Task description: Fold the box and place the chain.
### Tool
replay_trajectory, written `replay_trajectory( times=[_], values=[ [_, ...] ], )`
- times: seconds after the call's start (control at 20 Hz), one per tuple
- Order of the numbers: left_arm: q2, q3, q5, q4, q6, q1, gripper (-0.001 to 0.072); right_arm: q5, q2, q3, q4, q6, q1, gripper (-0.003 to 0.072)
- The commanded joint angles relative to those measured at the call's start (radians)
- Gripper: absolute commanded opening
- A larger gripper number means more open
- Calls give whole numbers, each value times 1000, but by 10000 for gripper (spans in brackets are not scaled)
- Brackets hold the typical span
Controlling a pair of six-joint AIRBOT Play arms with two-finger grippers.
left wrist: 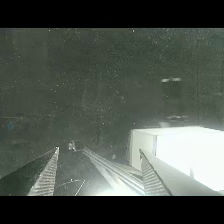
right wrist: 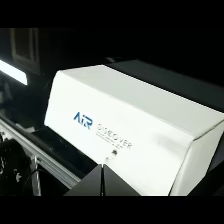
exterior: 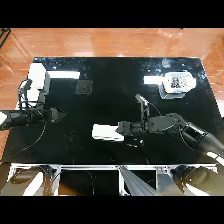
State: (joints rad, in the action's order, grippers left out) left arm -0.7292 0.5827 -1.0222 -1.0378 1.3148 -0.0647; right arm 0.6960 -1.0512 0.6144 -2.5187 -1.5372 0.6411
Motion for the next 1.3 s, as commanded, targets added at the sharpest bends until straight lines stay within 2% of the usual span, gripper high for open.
replay_trajectory(
  times=[0.0, 0.75, 0.95, 1.1, 1.25],
  values=[
    [-1, 0, 5, -2, 0, 3, 613, -19, -30, -16, -43, 7, -1, 22],
    [-2, 0, 4, 2, 0, 3, 613, -30, -107, -16, -19, -5, 57, 23],
    [-32, 0, 0, 3, 0, 3, 613, -41, -106, -16, -17, -9, 57, 23],
    [-56, 2, 2, 29, -24, 7, 613, 3, -80, 16, -20, -52, 46, 23],
    [-88, 27, 3, 82, -90, 48, 613, 62, 21, 56, -14, -79, -11, 24]
  ],
)
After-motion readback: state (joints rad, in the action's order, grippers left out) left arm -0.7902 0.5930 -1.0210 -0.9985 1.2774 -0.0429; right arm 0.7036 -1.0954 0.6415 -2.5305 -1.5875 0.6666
